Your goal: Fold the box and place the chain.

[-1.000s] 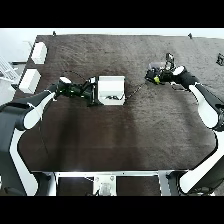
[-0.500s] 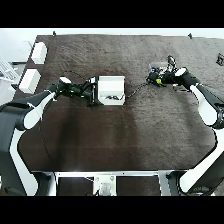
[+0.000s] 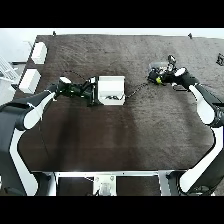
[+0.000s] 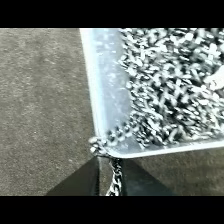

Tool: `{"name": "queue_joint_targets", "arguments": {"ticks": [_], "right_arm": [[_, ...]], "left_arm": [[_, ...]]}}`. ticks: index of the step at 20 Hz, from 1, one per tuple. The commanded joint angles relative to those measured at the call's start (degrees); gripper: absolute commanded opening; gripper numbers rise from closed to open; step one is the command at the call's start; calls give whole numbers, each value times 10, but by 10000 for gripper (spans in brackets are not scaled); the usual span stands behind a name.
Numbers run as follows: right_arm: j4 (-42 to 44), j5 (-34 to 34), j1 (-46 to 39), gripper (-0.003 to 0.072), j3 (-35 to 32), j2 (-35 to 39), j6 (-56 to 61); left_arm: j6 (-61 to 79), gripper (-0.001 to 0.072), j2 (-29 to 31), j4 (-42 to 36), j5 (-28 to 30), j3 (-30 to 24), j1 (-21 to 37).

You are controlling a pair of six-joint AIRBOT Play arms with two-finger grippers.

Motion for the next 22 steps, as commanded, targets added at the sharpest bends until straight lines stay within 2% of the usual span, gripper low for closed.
{"name": "queue_joint_targets", "arguments": {"ticks": [1, 3, 6, 10, 14, 18, 22], "right_arm": [[10, 4, 0, 26, 5, -3, -18], [11, 8, -4, 11, 5, 1, -17], [11, 48, -2, 10, 5, 26, -15], [11, 80, 4, 10, 5, 102, 0], [-2, 59, 40, 9, 6, 225, -5], [-58, 21, 101, 9, 6, 346, -5], [-115, 3, 176, 9, 6, 426, -5]], "left_arm": [[0, 458, 0, 0, 0, 0, 0], [0, 458, 0, 0, 0, 0, 0], [0, 458, 0, 0, 0, 0, 0], [0, 458, 0, 0, 0, 0, 0], [0, 458, 0, 0, 0, 0, 0], [0, 458, 0, 0, 0, 0, 0], [0, 458, 0, 0, 0, 0, 0]]}}
